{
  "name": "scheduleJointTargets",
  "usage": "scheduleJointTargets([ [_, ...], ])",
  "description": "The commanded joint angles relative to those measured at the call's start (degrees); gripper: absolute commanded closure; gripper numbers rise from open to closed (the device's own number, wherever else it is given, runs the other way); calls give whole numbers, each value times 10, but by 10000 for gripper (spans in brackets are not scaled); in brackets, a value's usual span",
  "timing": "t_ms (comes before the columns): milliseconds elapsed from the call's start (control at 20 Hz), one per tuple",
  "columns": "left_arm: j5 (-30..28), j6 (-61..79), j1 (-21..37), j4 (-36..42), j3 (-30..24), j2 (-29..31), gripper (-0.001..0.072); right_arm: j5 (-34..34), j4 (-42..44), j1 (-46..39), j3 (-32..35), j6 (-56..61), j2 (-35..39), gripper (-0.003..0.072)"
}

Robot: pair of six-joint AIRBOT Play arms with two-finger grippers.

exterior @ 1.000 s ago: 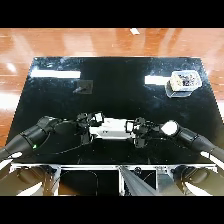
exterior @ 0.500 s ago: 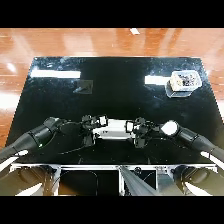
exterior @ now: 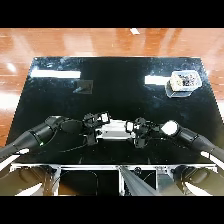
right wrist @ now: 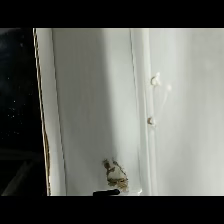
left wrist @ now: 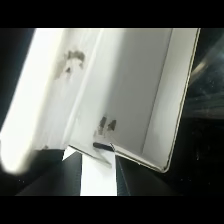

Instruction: Fold the box and place the chain.

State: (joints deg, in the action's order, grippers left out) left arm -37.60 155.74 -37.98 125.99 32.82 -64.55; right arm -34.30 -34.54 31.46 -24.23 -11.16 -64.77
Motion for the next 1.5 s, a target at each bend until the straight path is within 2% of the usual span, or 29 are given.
scheduleJointTargets([
  [0,-3,1,0,20,3,-1,398,0,0,0,0,0,0,188],
  [350,11,3,-27,33,3,-11,397,0,0,1,0,0,0,188],
  [650,47,3,-40,33,3,-15,386,0,0,1,0,0,0,188],
  [700,47,3,-40,33,3,-15,269,0,0,1,0,0,0,188],
  [750,48,3,-40,33,3,-15,99,0,0,1,0,0,0,188],
  [800,47,3,-39,33,3,-15,90,0,0,1,0,0,0,188],
  [900,45,2,-40,34,3,-15,209,0,0,1,0,0,0,188],
  [950,45,2,-40,34,3,-15,233,0,0,1,0,0,0,188],
  [1000,46,2,-40,36,3,-15,226,0,0,1,0,0,0,188],
  [1050,47,2,-40,36,3,-15,131,0,0,1,0,0,0,188],
  [1100,48,-1,-39,35,3,-15,83,0,0,1,0,0,0,188],
  [1150,47,-1,-39,35,3,-15,122,0,0,1,0,0,0,188],
  [1200,45,-2,-39,35,3,-15,211,0,0,1,0,0,0,188],
  [1250,41,-3,-39,35,3,-15,339,0,0,1,0,0,0,188],
  [1300,35,-8,-38,33,3,-13,560,0,0,1,0,0,0,188],
  [1350,28,-9,-34,31,3,-9,689,0,0,1,0,0,0,188],
  [1450,20,-38,-23,17,3,3,689,0,0,1,0,0,0,188],
])
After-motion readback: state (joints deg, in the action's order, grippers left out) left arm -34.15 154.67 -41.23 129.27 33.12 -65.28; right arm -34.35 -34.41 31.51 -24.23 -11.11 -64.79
